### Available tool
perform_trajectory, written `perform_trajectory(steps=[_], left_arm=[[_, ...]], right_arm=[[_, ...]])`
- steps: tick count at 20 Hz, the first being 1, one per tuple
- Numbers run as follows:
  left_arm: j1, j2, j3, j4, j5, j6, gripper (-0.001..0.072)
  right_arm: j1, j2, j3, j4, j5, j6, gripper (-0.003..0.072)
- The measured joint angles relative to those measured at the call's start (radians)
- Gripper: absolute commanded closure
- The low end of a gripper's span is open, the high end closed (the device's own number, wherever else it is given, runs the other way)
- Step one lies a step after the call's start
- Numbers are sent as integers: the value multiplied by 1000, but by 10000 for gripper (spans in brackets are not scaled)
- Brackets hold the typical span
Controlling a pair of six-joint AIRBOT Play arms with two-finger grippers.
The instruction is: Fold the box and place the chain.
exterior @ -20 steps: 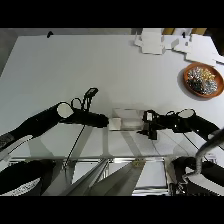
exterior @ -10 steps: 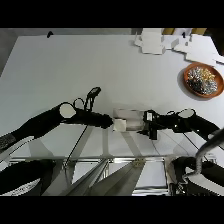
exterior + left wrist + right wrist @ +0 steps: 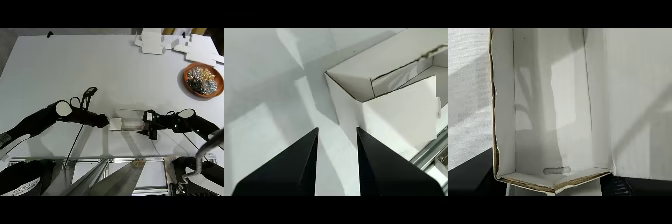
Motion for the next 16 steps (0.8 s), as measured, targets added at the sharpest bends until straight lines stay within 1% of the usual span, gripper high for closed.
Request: perform_trajectory(steps=[3,9,10,11,16], left_arm=[[12,19,0,2,-4,-11,431],[-6,29,0,-23,-8,-15,409],[-11,29,0,-25,-6,-16,402],[-17,29,0,-27,-2,-18,363],[-58,-3,24,-32,18,-21,360]], right_arm=[[0,0,0,0,0,0,252],[0,0,0,0,0,0,252],[0,0,0,0,0,0,252],[0,0,0,0,0,0,252],[0,0,0,0,0,0,252]])
